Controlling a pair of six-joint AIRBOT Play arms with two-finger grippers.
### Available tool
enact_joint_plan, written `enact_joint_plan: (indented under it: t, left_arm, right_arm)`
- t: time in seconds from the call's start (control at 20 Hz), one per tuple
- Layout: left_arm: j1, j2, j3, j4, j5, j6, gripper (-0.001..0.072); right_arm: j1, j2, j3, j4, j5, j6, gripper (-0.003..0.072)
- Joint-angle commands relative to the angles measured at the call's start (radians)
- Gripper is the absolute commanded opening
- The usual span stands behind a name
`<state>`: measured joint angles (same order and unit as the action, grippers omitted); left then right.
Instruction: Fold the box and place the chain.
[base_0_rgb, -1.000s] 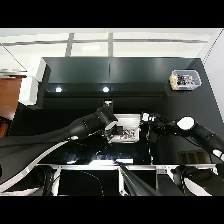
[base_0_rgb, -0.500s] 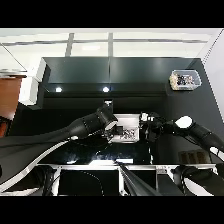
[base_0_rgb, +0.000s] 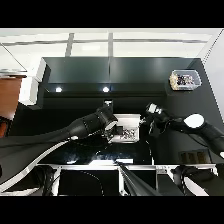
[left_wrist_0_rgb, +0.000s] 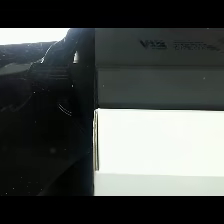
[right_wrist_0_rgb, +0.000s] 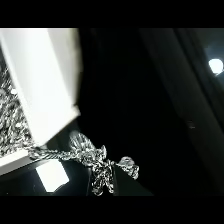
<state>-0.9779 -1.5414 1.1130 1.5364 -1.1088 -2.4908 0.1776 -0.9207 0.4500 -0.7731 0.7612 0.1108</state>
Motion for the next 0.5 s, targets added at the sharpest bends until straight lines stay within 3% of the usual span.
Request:
enact_joint_plan:
  t: [0.0, 0.15, 0.3, 0.45]
  left_arm:
    - [0.001, 0.0, 0.001, 0.0, 0.001, 0.0, 0.0026]
    - [0.001, 0.0, 0.001, 0.0, 0.001, 0.0, 0.0026]
    - [0.001, 0.0, 0.001, 0.0, 0.001, 0.0, 0.0026]
    - [0.001, 0.0, 0.001, 0.0, 0.001, 0.0, 0.0026]
  right_arm:
    - [-0.075, 0.145, 0.08, -0.143, 0.167, 0.335, 0.0036]
    - [-0.092, 0.25, 0.16, -0.087, 0.33, 0.495, 0.0036]
    - [-0.092, 0.278, 0.19, 0.134, 0.457, 0.574, 0.0036]
    - [-0.049, 0.273, 0.19, 0.196, 0.472, 0.652, 0.0037]
